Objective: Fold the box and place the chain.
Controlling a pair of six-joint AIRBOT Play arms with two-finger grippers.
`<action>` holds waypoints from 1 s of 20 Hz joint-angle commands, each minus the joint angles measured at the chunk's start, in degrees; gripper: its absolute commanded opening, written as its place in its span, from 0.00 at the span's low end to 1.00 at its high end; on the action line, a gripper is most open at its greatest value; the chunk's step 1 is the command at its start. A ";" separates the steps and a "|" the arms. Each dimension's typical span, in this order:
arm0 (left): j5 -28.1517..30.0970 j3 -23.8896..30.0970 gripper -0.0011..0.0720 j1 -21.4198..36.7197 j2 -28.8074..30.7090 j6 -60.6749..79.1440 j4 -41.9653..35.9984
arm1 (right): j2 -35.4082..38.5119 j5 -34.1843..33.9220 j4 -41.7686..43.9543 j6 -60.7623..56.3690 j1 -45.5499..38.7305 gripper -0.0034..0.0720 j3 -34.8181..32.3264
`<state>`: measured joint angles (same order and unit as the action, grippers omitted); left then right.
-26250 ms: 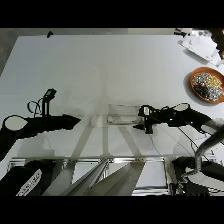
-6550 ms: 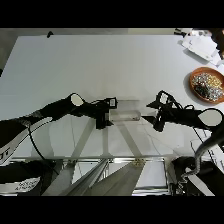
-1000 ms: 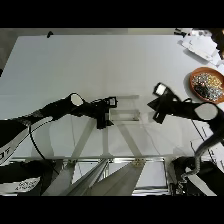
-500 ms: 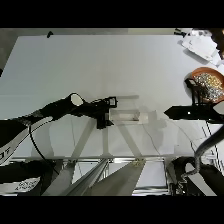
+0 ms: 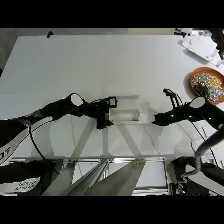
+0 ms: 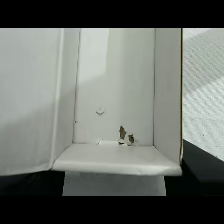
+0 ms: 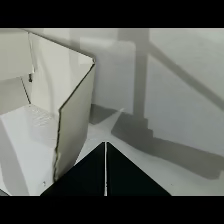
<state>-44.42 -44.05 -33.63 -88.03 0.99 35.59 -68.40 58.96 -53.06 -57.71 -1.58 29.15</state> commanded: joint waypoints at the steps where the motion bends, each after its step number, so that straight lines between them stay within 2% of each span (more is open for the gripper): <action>1: 0.02 0.04 0.47 -0.02 0.02 0.02 0.02 | -1.38 -1.18 1.36 1.22 1.99 0.06 -0.04; 11: 0.02 0.04 0.47 -0.04 0.02 0.02 0.02 | 1.11 -7.19 2.73 2.75 3.67 0.06 0.02; 13: 0.02 0.04 0.47 -0.04 0.02 0.02 0.02 | 3.48 -6.93 2.82 3.87 3.67 0.06 0.02; 17: 0.02 0.04 0.47 -0.02 0.02 0.02 0.02 | 6.03 -2.27 6.34 5.97 3.69 0.06 0.02; 20: 0.02 0.04 0.47 -0.02 0.02 0.04 0.02 | 5.51 -3.13 7.48 6.86 5.75 0.06 0.02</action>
